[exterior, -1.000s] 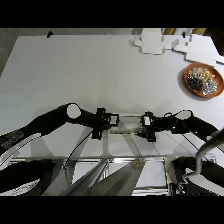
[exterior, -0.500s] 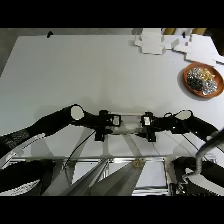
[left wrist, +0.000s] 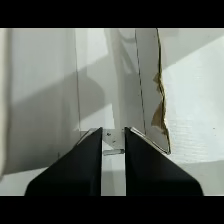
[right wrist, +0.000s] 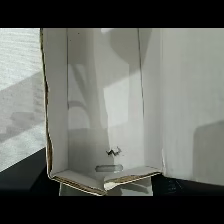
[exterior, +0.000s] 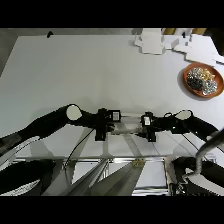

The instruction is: Fold the box and place the chain.

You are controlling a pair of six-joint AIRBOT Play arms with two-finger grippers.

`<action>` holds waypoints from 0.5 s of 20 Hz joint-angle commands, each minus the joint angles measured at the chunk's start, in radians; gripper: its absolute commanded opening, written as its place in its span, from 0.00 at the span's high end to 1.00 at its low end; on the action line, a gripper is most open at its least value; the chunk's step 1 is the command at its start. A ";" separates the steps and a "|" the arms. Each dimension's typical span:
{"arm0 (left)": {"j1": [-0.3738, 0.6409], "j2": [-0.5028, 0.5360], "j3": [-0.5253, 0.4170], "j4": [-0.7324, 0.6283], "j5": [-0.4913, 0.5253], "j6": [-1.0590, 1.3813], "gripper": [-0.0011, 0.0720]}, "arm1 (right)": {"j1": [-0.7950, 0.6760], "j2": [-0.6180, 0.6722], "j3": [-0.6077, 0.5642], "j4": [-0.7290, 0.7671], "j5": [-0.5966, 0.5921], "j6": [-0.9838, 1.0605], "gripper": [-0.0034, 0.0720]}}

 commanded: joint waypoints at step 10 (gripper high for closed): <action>0.198 0.301 0.000 0.373 -0.210 -1.052 0.98 | 0.000 0.001 0.001 0.000 0.000 0.000 0.51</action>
